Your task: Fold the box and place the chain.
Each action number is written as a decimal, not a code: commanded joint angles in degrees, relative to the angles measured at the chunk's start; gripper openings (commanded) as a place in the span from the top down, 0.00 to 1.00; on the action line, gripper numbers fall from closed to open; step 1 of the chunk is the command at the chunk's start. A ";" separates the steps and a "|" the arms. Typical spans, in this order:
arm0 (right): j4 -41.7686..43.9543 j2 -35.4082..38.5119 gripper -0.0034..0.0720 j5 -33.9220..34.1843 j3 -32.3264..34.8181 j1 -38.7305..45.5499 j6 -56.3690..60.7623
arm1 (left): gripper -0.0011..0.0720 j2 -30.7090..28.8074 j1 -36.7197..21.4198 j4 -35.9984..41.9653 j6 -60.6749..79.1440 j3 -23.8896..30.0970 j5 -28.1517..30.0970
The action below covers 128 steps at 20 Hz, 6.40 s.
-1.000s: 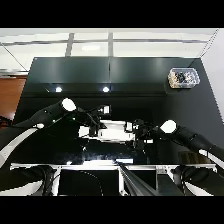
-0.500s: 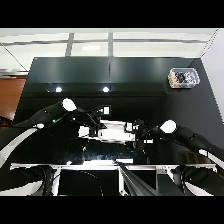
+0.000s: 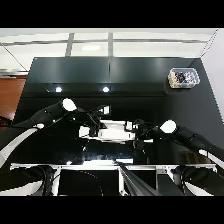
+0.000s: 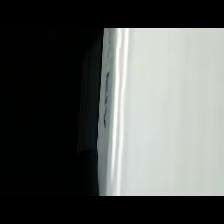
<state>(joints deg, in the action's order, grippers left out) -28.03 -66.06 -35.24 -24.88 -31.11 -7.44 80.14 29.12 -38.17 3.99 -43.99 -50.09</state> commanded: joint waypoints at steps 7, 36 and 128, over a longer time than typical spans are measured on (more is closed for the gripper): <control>-0.63 -0.02 0.13 0.52 0.00 0.04 1.07 | 0.94 -0.04 -0.04 -0.15 0.04 -0.02 -0.04; -1.07 -0.02 0.40 0.50 0.00 0.04 1.20 | 0.95 -12.90 -4.17 14.16 -34.01 4.72 -9.73; -0.96 -0.02 0.41 0.52 0.00 0.04 1.27 | 0.95 -15.80 1.49 -5.60 -22.51 10.40 10.05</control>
<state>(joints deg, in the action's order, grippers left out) -28.93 -66.06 -34.61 -24.88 -31.09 -6.13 67.18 32.80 -37.04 -5.32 -33.19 -40.88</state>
